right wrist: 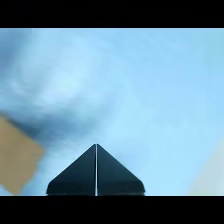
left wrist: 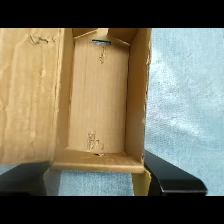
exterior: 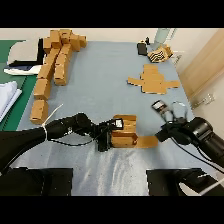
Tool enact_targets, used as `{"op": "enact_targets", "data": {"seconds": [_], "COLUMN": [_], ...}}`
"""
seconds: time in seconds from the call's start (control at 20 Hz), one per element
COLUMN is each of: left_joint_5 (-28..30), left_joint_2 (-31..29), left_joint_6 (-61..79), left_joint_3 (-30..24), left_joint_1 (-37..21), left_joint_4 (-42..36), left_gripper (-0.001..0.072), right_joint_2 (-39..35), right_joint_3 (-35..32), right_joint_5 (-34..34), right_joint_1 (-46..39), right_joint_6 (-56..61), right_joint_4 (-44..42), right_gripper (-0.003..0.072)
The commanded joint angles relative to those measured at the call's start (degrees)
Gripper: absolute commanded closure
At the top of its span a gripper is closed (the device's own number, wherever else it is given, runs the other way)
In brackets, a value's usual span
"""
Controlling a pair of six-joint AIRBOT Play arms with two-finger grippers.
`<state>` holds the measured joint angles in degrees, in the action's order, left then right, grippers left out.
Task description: Fold the box.
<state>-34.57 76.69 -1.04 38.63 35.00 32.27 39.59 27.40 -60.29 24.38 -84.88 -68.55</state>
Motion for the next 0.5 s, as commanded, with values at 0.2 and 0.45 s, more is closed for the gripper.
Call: {"op": "enact_targets", "data": {"seconds": [0.2, 0.45], "left_joint_5": [0.0, 0.02], "left_joint_2": [-0.02, -0.02], "left_joint_6": [0.11, 0.11], "left_joint_3": [-0.02, -0.02], "left_joint_1": [0.02, 0.02], "left_joint_4": [0.07, 0.07], "left_gripper": [0.0264, 0.0264], "right_joint_2": [9.03, 11.87], "right_joint_3": [-1.95, -1.92], "right_joint_5": [1.77, 1.01], "right_joint_1": [-12.11, -12.11], "right_joint_6": [0.42, -7.98], "right_joint_4": [-32.2, -43.52], "right_gripper": [0.0682, 0.0683]}}
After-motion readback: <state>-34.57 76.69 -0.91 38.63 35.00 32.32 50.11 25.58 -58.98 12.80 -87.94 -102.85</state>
